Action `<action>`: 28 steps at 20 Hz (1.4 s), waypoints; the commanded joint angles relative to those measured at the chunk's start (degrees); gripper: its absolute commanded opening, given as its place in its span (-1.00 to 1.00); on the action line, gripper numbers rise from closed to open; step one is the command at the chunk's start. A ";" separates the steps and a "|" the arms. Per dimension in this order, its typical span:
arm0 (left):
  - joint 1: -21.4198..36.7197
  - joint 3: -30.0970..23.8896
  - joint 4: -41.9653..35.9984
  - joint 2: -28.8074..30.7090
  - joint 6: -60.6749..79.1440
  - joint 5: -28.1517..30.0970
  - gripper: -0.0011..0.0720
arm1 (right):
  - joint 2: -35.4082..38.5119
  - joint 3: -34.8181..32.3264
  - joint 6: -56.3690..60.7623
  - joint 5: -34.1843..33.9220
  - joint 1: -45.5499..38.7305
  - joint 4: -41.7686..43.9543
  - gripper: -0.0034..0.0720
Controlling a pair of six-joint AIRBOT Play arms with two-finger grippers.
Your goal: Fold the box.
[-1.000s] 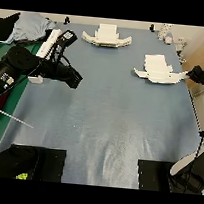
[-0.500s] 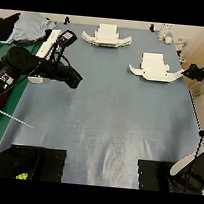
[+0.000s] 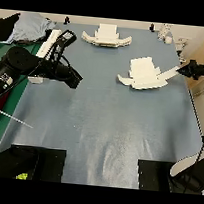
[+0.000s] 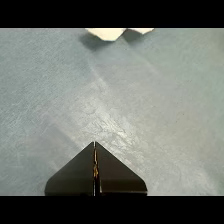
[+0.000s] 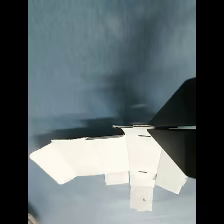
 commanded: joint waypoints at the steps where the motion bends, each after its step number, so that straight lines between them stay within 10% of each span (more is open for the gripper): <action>1: 0.00 0.07 0.02 -0.02 0.02 0.02 -0.94 | 10.36 -14.82 -1.36 0.24 2.71 0.50 -0.93; 9: 0.02 0.07 0.02 0.00 0.02 0.02 -0.94 | 44.81 -63.14 -3.02 13.79 9.84 0.13 -0.93; 15: 0.00 0.07 0.00 -0.02 0.02 0.02 -0.94 | 65.02 -83.58 5.05 17.14 14.12 -0.79 -0.93; 18: 0.02 0.07 0.02 -0.02 0.02 0.02 -0.94 | 69.07 -87.14 7.30 16.98 14.73 -1.62 -0.90; 20: 0.00 0.07 0.02 -0.02 0.02 0.02 -0.94 | 69.24 -86.86 8.17 16.39 14.71 -3.54 -0.13; 28: 0.00 0.07 -0.07 -0.02 0.02 0.31 -0.94 | 53.64 -74.38 5.64 8.66 14.69 -11.96 -0.09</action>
